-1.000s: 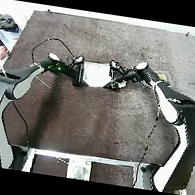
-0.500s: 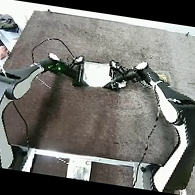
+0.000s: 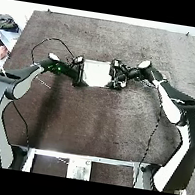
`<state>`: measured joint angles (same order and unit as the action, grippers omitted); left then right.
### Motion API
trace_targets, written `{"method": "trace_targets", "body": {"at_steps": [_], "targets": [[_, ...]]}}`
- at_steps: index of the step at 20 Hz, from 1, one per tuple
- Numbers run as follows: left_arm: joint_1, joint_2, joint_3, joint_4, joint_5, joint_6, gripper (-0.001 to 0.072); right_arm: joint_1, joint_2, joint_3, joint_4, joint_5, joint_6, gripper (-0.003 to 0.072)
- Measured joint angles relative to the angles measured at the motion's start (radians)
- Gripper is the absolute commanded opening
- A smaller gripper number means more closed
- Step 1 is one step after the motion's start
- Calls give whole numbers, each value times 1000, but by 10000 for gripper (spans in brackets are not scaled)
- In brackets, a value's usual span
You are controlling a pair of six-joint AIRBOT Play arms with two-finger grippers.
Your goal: Fold the box and place the chain.
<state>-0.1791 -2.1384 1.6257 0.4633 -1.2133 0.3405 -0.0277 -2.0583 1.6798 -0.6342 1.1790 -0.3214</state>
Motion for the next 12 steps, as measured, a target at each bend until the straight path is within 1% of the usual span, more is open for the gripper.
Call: {"method": "trace_targets", "body": {"at_steps": [7,8,9,10,11,12], "targets": [[0,0,0,2,-1,3,529,-65,58,0,-31,35,19,590],[0,0,0,2,-1,3,529,-69,73,0,-29,44,31,535],[0,0,0,2,0,2,529,-73,87,0,-19,51,46,313],[0,0,0,2,0,2,529,-77,98,0,-1,63,60,126],[0,0,0,2,0,2,529,-80,106,0,31,83,72,-13],[0,0,0,2,0,1,529,-79,112,0,77,106,83,-13]]}}
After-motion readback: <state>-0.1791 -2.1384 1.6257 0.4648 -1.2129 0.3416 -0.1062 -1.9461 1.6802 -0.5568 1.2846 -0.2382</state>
